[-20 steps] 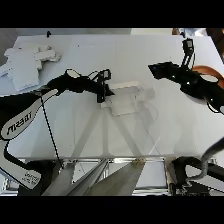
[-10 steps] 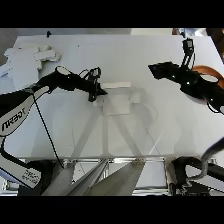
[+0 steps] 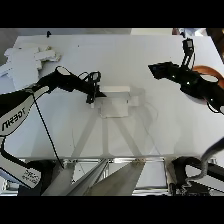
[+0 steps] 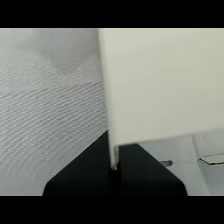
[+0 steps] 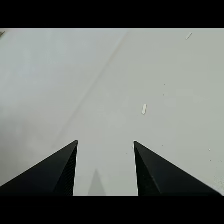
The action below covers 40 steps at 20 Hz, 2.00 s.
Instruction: Fold the box and place the chain.
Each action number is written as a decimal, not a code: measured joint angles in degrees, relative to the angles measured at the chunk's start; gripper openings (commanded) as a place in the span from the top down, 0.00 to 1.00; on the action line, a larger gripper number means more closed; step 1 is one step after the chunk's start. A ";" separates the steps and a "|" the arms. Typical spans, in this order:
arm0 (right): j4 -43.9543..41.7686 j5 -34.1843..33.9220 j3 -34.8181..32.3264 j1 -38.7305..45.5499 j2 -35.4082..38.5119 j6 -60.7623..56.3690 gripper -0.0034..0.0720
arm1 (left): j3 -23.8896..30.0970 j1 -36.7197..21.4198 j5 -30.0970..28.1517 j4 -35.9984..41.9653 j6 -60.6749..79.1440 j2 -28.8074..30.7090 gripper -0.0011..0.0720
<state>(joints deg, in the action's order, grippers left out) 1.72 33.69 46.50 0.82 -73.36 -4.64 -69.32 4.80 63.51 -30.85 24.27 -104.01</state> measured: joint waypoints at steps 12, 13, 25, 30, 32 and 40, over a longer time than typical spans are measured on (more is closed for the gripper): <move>0.00 -0.02 0.00 0.00 0.00 0.00 0.43 | 0.02 0.57 -2.49 0.76 1.25 -0.87 0.96; 0.00 -0.02 -0.02 0.00 0.00 0.00 0.43 | 0.02 0.57 -2.75 0.76 1.27 -0.87 0.96; -0.28 0.24 0.00 0.00 0.00 0.00 0.43 | 0.02 0.57 -3.65 0.79 1.27 -0.87 0.96; -0.55 2.91 0.00 0.00 0.00 -0.70 0.43 | 0.02 0.57 -3.67 0.79 1.27 -0.87 0.96; -0.55 5.73 0.00 0.00 0.00 -1.03 0.43 | 0.02 0.57 -3.67 0.79 1.27 -0.87 0.96; -0.33 25.64 0.00 0.00 0.00 -1.38 0.01 | 0.02 0.57 -3.69 0.79 1.27 -0.87 0.96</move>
<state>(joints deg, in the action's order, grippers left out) 1.39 59.33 46.50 0.82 -73.36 -6.02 -69.30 5.37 59.81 -30.06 25.54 -104.88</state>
